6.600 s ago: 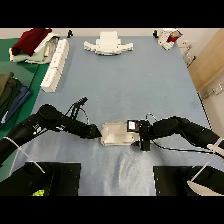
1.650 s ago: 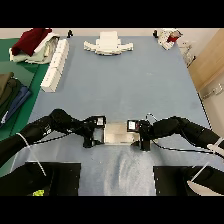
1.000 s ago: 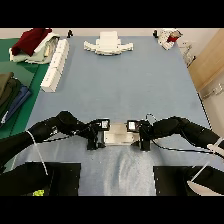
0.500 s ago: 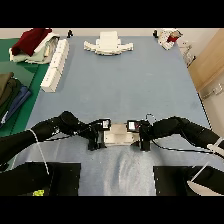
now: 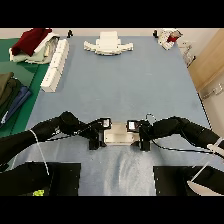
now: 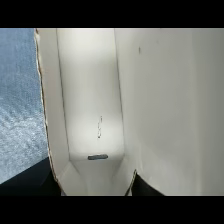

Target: Fold the box.

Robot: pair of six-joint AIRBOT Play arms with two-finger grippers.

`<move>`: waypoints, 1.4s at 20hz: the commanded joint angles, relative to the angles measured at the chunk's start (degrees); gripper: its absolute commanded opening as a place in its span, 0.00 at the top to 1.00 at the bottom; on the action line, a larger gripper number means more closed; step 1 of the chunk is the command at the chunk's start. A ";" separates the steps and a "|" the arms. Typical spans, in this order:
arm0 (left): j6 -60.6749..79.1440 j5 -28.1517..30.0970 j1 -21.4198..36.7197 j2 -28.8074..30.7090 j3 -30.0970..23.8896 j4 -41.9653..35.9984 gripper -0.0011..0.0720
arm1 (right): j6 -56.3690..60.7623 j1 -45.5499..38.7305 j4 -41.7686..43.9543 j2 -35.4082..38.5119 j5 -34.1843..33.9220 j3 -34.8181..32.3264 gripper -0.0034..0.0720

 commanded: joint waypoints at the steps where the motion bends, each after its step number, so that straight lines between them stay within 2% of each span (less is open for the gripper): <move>1: -1.20 1.25 -0.72 -0.13 -0.04 0.76 0.22 | -0.04 -0.02 0.00 -0.04 0.02 0.04 0.36; 10: -1.60 1.22 -0.70 -0.13 -0.04 0.92 0.21 | -0.04 -0.02 0.00 -0.04 0.00 0.04 0.36; 11: -1.62 1.22 -0.70 -0.13 -0.04 0.92 0.17 | -0.04 -0.02 0.00 -0.04 0.00 0.04 0.36; 12: -1.90 1.29 -0.70 -0.13 -0.04 0.94 0.04 | -0.02 -0.02 0.00 -0.04 0.00 0.04 0.36; 19: -2.08 1.62 -0.46 -0.13 -0.13 3.17 0.05 | -0.02 -0.02 0.00 -0.04 0.02 0.04 0.36; 20: -2.08 1.44 -0.46 -0.11 -0.31 3.85 0.14 | -0.04 -0.02 0.00 -0.04 0.02 0.04 0.36; 28: -4.57 1.46 0.17 1.31 -0.63 4.85 0.13 | -0.04 -0.02 0.00 -0.04 0.00 0.04 0.36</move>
